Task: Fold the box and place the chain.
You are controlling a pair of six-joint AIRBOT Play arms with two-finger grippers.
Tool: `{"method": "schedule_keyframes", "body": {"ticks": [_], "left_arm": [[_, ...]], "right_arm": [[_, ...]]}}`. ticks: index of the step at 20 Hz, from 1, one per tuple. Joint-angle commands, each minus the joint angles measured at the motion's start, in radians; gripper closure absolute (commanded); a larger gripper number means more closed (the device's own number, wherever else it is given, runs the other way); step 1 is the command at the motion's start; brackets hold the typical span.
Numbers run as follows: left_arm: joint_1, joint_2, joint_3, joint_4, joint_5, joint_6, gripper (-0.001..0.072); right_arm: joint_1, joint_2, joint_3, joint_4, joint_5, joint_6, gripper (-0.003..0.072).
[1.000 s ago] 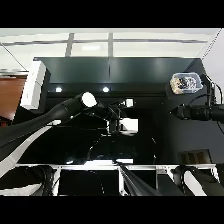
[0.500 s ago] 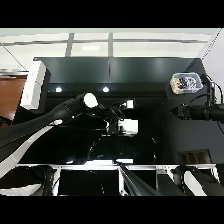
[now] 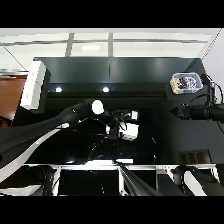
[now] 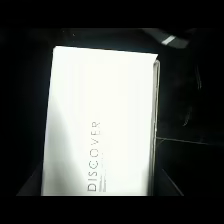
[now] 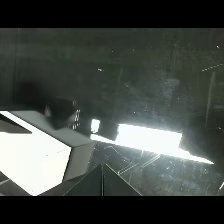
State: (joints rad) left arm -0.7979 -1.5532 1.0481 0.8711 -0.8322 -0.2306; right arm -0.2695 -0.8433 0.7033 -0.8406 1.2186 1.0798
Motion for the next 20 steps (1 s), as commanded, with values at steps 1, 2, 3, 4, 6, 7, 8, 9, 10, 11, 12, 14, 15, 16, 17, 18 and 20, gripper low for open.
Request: {"method": "schedule_keyframes", "body": {"ticks": [1,2,3,4,6,7,8,9,10,11,12,14,15,16,17,18,20], "left_arm": [[-0.034,-0.006,0.005,0.109,0.045,-0.071,0.0249],[-0.033,0.006,0.009,0.137,0.026,-0.131,0.0357],[-0.026,0.027,0.009,0.174,0.012,-0.203,0.0358],[-0.013,0.053,0.007,0.207,-0.004,-0.266,0.0358],[0.04,0.108,0.006,0.267,-0.06,-0.426,0.0358],[0.076,0.134,0.005,0.298,-0.096,-0.52,0.0358],[0.12,0.165,-0.003,0.337,-0.135,-0.628,0.0358],[0.169,0.197,-0.018,0.385,-0.177,-0.732,0.0358],[0.216,0.229,-0.037,0.434,-0.214,-0.822,0.0358],[0.273,0.266,-0.066,0.477,-0.258,-0.881,0.0357],[0.329,0.301,-0.095,0.503,-0.305,-0.901,0.0358],[0.462,0.379,-0.167,0.512,-0.385,-0.912,0.0357],[0.537,0.422,-0.211,0.512,-0.401,-0.929,0.0358],[0.615,0.465,-0.259,0.512,-0.403,-0.93,0.0357],[0.69,0.499,-0.303,0.512,-0.402,-0.93,0.0357],[0.773,0.528,-0.343,0.512,-0.402,-0.93,0.0358],[0.93,0.547,-0.381,0.513,-0.404,-0.93,0.0357]], "right_arm": [[0.0,0.001,0.0,0.001,0.006,0.001,0.0673],[0.0,0.001,0.0,0.001,0.011,0.001,0.0673],[0.0,0.001,0.0,0.001,0.014,0.001,0.0674],[0.0,0.001,0.0,0.001,0.013,0.001,0.0673],[0.0,0.001,0.0,0.001,0.012,0.001,0.0673],[0.0,0.001,0.0,0.001,0.012,0.001,0.0674],[0.0,0.001,0.0,0.001,0.012,0.001,0.0673],[0.0,0.001,0.0,0.001,0.012,0.001,0.0674],[0.0,0.001,0.0,0.001,0.012,0.001,0.0673],[0.0,0.001,0.0,0.001,0.012,0.001,0.0673],[0.0,0.001,0.0,0.001,0.012,0.001,0.0673],[0.0,0.001,0.0,0.001,0.011,0.001,0.0673],[0.0,0.001,0.0,0.001,0.011,0.001,0.0673],[0.0,0.001,0.0,0.001,0.011,0.001,0.0674],[0.0,0.001,0.0,0.001,0.011,0.001,0.0673],[0.0,0.001,0.0,0.001,0.011,0.001,0.0673],[0.0,0.001,0.0,0.001,0.01,0.001,0.0673]]}}
